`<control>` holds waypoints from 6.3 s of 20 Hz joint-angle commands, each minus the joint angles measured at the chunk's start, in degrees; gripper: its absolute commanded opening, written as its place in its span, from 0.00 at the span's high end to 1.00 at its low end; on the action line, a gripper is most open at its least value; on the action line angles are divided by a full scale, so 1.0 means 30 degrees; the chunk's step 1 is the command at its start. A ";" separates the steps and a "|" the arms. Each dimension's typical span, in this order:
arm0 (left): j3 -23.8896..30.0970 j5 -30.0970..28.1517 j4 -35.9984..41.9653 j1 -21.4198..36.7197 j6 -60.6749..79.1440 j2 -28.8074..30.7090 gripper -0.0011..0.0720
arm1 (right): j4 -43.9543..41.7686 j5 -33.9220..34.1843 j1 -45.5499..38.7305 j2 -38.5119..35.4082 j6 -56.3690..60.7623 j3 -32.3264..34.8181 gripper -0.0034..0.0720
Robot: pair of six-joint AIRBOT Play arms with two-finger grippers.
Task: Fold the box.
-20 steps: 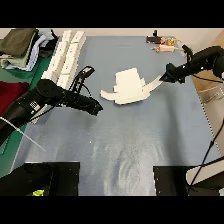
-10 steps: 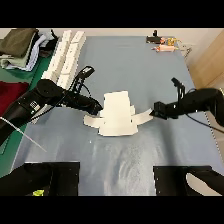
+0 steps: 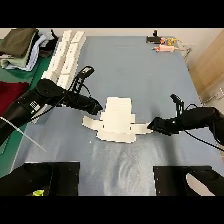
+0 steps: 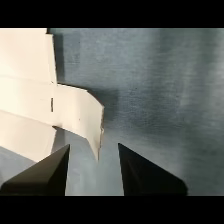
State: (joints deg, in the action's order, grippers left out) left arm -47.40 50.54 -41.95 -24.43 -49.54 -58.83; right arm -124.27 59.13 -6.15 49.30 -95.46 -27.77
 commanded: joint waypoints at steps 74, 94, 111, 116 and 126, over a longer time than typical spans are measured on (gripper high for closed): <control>0.0444 0.7497 0.6047 0.4670 0.8284 -0.8043 0.97 | -0.4983 -0.4838 0.5654 0.0211 -0.7985 0.2215 0.95; 0.0051 0.4073 0.8633 0.3490 1.7915 -0.6127 0.97 | 0.9158 -0.4335 0.5646 0.0204 -0.1093 -0.1676 0.65; 0.6411 -0.2936 0.9632 -0.1333 2.3103 0.0342 0.97 | 1.0280 -0.4393 0.5610 0.0219 0.2892 -0.4044 0.65; 0.6368 -0.2047 0.9624 -0.0984 2.2454 -0.0051 0.97 | 0.9712 -0.4401 0.5610 0.0219 0.3031 -0.4044 0.65; 0.5595 0.0364 0.9690 -0.1399 2.1485 -0.1231 0.97 | 0.9311 -0.4401 0.5617 0.0219 0.3038 -0.4044 0.65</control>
State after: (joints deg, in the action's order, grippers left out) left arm -30.41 50.15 -12.84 -28.51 15.99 -61.69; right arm -95.61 45.93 10.70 49.95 -86.37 -39.86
